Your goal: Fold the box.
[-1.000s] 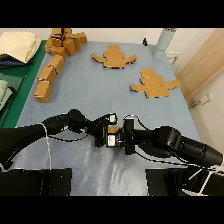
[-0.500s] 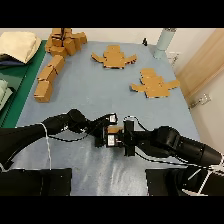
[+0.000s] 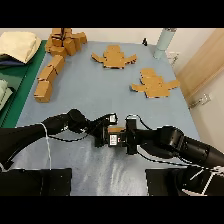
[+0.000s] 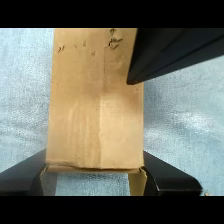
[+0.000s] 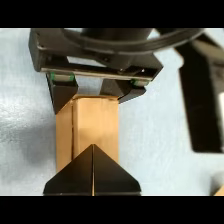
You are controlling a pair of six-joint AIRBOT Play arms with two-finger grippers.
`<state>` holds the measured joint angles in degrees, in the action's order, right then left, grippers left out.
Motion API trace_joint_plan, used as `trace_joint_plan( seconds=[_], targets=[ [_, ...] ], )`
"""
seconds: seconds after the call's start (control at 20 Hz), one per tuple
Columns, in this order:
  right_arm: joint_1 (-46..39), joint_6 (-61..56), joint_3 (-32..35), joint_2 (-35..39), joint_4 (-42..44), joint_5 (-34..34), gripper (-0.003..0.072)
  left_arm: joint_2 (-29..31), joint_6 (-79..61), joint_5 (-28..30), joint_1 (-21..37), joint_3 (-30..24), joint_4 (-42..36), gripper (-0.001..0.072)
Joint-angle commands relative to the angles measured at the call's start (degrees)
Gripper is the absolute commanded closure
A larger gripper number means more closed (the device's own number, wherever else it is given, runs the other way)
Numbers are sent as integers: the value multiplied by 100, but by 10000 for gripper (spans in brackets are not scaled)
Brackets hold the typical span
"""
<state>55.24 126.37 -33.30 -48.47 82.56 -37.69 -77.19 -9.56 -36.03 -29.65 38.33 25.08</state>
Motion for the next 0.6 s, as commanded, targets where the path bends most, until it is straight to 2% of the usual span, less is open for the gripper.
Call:
trace_joint_plan(
  seconds=[0.0, 0.55],
  targets=[
    [-4, -101, 28, -83, 33, -83, 678, 4, 2, 2, 2, 7, 0, 262],
    [-2, -96, 118, -258, 254, -72, 678, 4, 0, 2, 2, 7, 0, 262]
  ],
)
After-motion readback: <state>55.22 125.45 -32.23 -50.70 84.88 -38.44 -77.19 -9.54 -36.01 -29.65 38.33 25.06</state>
